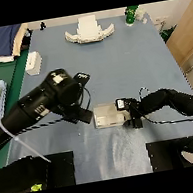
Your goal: Fold the box.
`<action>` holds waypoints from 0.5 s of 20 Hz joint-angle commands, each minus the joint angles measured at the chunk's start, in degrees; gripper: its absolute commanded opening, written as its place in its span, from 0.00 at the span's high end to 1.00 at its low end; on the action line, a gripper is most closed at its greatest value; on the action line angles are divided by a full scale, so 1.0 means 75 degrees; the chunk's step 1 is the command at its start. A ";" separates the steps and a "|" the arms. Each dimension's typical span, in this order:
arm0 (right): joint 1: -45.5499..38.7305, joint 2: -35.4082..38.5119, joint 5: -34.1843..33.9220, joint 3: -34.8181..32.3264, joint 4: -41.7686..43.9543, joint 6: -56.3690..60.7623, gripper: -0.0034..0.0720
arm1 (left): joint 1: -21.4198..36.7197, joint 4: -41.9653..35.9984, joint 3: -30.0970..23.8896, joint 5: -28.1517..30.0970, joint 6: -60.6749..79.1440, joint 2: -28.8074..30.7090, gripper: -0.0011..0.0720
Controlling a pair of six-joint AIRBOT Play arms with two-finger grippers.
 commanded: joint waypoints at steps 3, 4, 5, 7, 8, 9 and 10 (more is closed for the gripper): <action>0.0003 0.0006 0.0000 0.0006 0.0003 0.0003 0.32 | 0.3083 -0.2885 -0.2416 0.2518 0.8195 0.1384 0.97; 0.0003 0.0006 0.0000 0.0006 0.0003 0.0003 0.32 | 0.3585 -0.3529 -0.2777 0.2935 0.9299 0.1443 0.96; 0.0003 0.0006 0.0000 0.0006 0.0003 0.0003 0.32 | 0.3963 -0.4039 -0.3051 0.3290 1.0112 0.1440 0.72; 0.0006 0.0006 0.0000 0.0006 0.0003 0.0003 0.32 | 0.4194 -0.4669 -0.3579 0.4558 1.1339 0.1448 0.03; 0.0006 0.0006 -0.0003 0.0006 0.0006 0.0003 0.32 | 0.4205 -0.4966 -0.3754 0.5004 1.1829 0.1437 0.02; 0.0003 0.0006 0.0000 0.0006 0.0000 0.0003 0.32 | 0.4205 -0.5257 -0.3902 0.5292 1.2499 0.1402 0.03; 0.0003 0.0006 -0.0003 0.0006 0.0003 0.0003 0.32 | 0.4199 -0.5505 -0.4004 0.5380 1.3126 0.1323 0.03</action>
